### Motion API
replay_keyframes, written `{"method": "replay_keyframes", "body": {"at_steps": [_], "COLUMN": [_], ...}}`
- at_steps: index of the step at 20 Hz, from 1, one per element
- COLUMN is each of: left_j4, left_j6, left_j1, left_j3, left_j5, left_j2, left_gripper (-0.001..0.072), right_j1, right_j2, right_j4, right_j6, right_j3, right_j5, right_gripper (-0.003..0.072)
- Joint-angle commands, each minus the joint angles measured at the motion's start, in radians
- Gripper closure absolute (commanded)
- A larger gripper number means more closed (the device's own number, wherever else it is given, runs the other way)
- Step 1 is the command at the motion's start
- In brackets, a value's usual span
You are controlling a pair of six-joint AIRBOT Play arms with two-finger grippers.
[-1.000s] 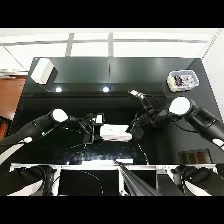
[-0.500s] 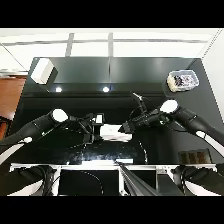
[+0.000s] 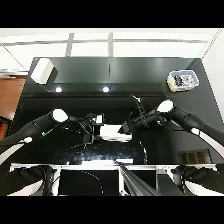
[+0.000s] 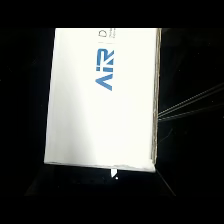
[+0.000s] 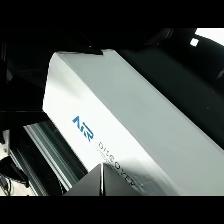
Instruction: Fold the box and place the chain.
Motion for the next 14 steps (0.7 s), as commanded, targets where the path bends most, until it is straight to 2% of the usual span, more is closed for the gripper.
{"method": "replay_keyframes", "body": {"at_steps": [1, 3, 4, 5, 6, 10, 12, 14], "left_j4": [-0.001, -0.001, -0.001, -0.001, -0.001, 0.044, 0.087, 0.092], "left_j6": [-0.001, -0.001, -0.001, 0.000, -0.002, -0.027, -0.115, -0.139], "left_j1": [0.000, 0.000, 0.000, 0.001, 0.003, 0.033, 0.048, 0.040], "left_j3": [0.000, 0.000, 0.000, 0.001, 0.001, 0.001, 0.001, 0.010], "left_j5": [0.000, 0.000, 0.000, 0.000, 0.006, -0.009, -0.010, -0.066], "left_j2": [0.000, 0.000, 0.001, 0.006, 0.016, 0.118, 0.189, 0.216], "left_gripper": [0.0349, 0.0349, 0.0296, 0.0101, 0.0001, 0.0001, 0.0000, 0.0000], "right_j1": [-0.001, -0.002, -0.004, -0.010, -0.026, -0.185, -0.288, -0.385], "right_j2": [-0.003, 0.006, 0.018, 0.034, 0.054, 0.156, 0.226, 0.273], "right_j4": [-0.009, -0.006, -0.006, -0.014, -0.024, -0.095, -0.173, -0.278], "right_j6": [0.000, -0.008, -0.015, -0.018, -0.017, 0.018, 0.049, 0.075], "right_j3": [0.000, 0.017, 0.037, 0.064, 0.093, 0.198, 0.207, 0.207], "right_j5": [-0.005, 0.026, 0.055, 0.083, 0.108, 0.250, 0.269, 0.270], "right_gripper": [0.0656, 0.0648, 0.0648, 0.0648, 0.0648, 0.0648, 0.0649, 0.0648]}}
